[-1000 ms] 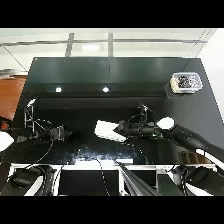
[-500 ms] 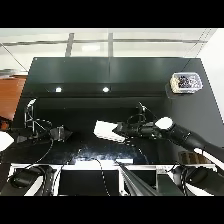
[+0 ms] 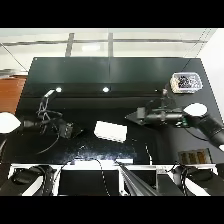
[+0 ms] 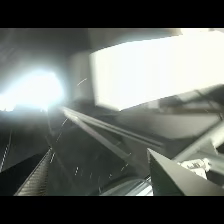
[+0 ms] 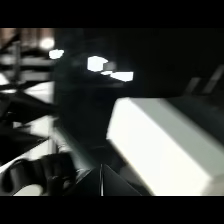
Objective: Fold the box and place the chain.
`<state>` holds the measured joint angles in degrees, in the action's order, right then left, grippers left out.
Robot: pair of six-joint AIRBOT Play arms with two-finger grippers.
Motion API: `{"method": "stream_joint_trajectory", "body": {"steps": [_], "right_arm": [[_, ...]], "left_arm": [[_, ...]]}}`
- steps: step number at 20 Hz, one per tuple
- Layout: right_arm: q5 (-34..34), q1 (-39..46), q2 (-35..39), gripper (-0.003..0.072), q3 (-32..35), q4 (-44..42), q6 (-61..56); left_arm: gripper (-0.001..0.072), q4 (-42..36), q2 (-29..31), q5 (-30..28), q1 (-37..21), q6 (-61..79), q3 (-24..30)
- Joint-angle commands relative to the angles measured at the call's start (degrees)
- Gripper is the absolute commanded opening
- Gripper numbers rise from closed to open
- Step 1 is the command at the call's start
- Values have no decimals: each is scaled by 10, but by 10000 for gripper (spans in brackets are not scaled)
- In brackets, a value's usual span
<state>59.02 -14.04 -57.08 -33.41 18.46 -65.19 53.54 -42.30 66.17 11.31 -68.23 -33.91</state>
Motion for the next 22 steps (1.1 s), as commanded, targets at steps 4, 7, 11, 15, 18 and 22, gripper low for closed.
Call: {"method": "stream_joint_trajectory", "body": {"steps": [4, 7, 11, 15, 18, 22], "right_arm": [[66, 160, 12, 701, -2, 191, -34], [65, 163, 12, 701, -2, 203, -34], [54, 163, 12, 700, -2, 207, -34], [41, 163, 12, 700, -2, 207, -34], [40, 163, 12, 700, -1, 208, -34], [37, 163, 12, 700, -1, 210, -34]], "left_arm": [[716, -139, -160, -12, 37, 533, -91], [716, -140, -202, -47, 101, 734, -92], [716, -107, -256, -105, 185, 796, -92], [711, -108, -290, -108, 213, 796, -92], [712, -112, -292, -111, 208, 787, -92], [712, -127, -292, -121, 208, 780, -92]]}}
